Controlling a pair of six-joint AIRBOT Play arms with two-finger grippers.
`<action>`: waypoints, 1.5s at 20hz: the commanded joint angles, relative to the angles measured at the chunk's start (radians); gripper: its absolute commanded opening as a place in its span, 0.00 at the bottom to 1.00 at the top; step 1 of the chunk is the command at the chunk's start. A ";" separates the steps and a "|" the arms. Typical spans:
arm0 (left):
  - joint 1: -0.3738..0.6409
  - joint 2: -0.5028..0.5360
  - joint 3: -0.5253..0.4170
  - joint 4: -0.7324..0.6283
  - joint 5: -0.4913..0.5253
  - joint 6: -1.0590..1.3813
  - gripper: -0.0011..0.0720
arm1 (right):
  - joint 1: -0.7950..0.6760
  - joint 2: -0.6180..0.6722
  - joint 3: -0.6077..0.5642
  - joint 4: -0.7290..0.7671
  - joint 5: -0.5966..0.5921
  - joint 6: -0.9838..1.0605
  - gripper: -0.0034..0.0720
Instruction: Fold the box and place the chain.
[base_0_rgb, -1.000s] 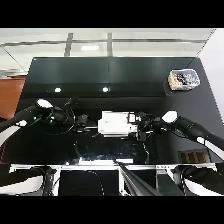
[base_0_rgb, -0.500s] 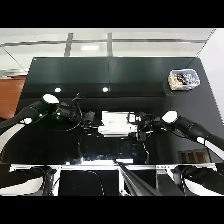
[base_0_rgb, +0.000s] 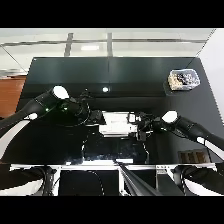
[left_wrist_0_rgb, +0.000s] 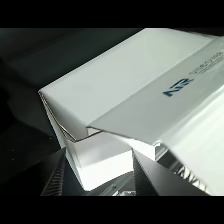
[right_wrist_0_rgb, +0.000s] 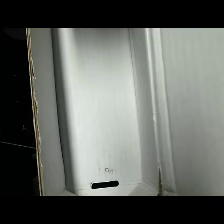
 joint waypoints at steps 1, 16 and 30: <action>-0.046 0.000 0.036 0.073 0.014 -0.095 0.67 | 0.000 0.000 0.001 0.000 0.000 0.000 0.44; -0.168 0.000 0.053 0.202 0.097 -0.257 0.67 | 0.000 0.000 0.001 0.000 0.000 0.000 0.44; -0.232 0.000 0.054 0.488 0.123 -0.486 0.60 | 0.000 0.000 0.001 0.000 0.000 0.000 0.44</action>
